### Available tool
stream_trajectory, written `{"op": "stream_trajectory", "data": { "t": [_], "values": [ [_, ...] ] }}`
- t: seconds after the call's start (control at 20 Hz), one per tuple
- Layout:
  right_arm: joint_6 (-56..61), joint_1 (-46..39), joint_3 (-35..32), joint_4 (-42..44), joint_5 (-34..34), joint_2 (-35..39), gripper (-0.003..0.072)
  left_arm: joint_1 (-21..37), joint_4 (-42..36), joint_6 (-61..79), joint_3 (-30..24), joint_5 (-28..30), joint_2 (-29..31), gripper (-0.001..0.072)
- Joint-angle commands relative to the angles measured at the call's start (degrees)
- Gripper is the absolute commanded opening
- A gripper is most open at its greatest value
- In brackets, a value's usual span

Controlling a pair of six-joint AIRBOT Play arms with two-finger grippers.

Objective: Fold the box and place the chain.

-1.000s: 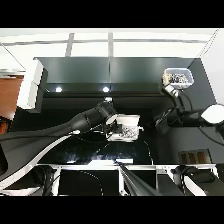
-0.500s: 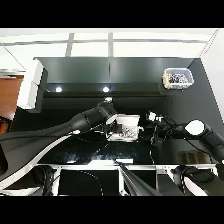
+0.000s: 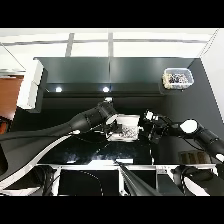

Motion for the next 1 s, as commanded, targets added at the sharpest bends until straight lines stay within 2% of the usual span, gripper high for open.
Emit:
{"op": "stream_trajectory", "data": {
  "t": [0.0, 0.4, 0.45, 0.5, 0.55, 0.6, 0.75, 0.8, 0.95],
  "values": [
    [-0.37, 0.04, 0.02, 0.39, -0.46, -0.90, 0.0627, 0.04, 0.00, 0.00, 0.00, 0.02, 0.02, 0.0032],
    [-0.33, 0.04, 0.02, 0.37, -0.96, -1.90, 0.0625, 0.04, 0.00, 0.00, 0.00, 0.00, 0.02, 0.0032],
    [-0.33, 0.04, 0.02, 0.37, -0.94, -1.90, 0.0529, 0.04, 0.00, 0.00, 0.00, 0.00, 0.02, 0.0032],
    [-0.33, 0.04, 0.02, 0.37, -0.46, -1.86, 0.0274, 0.04, 0.00, -0.02, 0.00, -0.02, 0.02, 0.0032],
    [-0.33, 0.04, 0.11, 0.37, -0.07, -1.86, 0.0106, 0.04, 0.00, -0.02, 0.00, -0.04, 0.02, 0.0032],
    [-0.31, 0.04, 0.13, 0.39, -0.04, -1.79, 0.0062, 0.04, 0.00, 0.00, 0.00, -0.09, 0.02, 0.0032],
    [1.79, 0.00, 0.68, 0.35, 0.37, -1.25, 0.0062, 0.04, 0.00, 0.00, 0.00, -0.11, 0.02, 0.0032],
    [4.33, 0.00, 1.55, 0.33, 1.05, -0.79, 0.0011, 0.04, 0.00, -0.02, 0.00, -0.13, 0.02, 0.0032],
    [14.88, -0.02, 5.35, -2.16, 5.31, 2.45, 0.0020, 0.04, 0.00, 0.00, 0.00, -0.13, 0.02, 0.0032]
  ]
}}
